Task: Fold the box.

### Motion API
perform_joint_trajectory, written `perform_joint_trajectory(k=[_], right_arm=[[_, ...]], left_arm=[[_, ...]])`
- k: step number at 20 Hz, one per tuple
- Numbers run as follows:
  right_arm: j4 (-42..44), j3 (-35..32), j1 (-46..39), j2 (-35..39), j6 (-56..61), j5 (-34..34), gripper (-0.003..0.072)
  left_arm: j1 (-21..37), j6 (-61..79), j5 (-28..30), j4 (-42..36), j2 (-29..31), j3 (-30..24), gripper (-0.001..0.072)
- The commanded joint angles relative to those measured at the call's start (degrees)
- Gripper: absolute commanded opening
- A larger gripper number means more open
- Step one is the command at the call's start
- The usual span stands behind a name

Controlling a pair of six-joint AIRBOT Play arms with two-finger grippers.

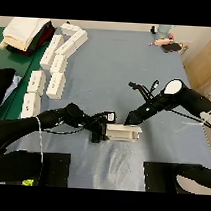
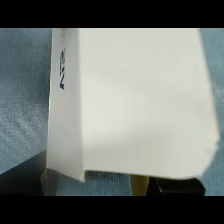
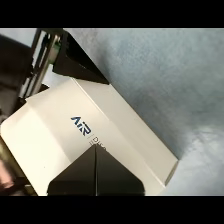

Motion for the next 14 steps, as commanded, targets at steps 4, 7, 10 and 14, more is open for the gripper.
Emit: perform_joint_trajectory(k=[4,7,10,14], right_arm=[[-15.3,-0.8,11.7,7.1,0.6,-11.6,0.0004],[-17.9,-4.9,15.2,9.8,0.6,-16.1,0.0004],[-19.1,-10.3,18.1,14.7,0.6,-21.7,0.0003],[-19.6,-15.9,20.3,22.1,0.4,-31.2,0.0004]], left_arm=[[0.0,0.0,0.0,0.0,0.0,0.0,0.0529],[0.0,0.0,0.0,0.0,0.0,0.0,0.0529],[0.0,0.0,0.0,0.0,0.0,0.0,0.0529],[0.0,0.0,0.0,0.0,0.0,0.0,0.0529]])
